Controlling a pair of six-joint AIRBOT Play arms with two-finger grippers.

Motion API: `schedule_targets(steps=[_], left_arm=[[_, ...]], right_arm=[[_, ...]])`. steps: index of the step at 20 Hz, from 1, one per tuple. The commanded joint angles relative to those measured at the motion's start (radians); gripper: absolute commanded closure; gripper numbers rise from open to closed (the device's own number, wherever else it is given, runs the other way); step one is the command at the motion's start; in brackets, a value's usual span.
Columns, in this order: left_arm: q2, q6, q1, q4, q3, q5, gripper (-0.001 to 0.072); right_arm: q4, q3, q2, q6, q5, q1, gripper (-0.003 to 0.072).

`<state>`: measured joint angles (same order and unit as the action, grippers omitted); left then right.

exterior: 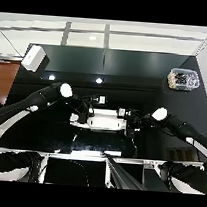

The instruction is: Fold the box and place the chain.

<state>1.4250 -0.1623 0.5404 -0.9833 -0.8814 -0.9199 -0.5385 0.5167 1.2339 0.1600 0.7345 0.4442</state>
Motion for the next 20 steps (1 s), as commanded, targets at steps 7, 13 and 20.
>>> schedule_targets(steps=[7, 13, 20], left_arm=[[0.001, 0.000, 0.000, 0.000, -0.001, 0.000, 0.0684], [0.001, 0.000, 0.000, 0.000, -0.001, 0.000, 0.0684], [0.001, 0.000, 0.000, 0.000, -0.001, 0.002, 0.0684]], right_arm=[[-0.027, 0.000, 0.003, -0.030, -0.034, 0.021, 0.0007], [-0.027, 0.000, 0.003, -0.036, -0.041, 0.021, 0.0007], [-0.027, 0.000, 0.003, -0.037, -0.041, 0.021, 0.0208]])
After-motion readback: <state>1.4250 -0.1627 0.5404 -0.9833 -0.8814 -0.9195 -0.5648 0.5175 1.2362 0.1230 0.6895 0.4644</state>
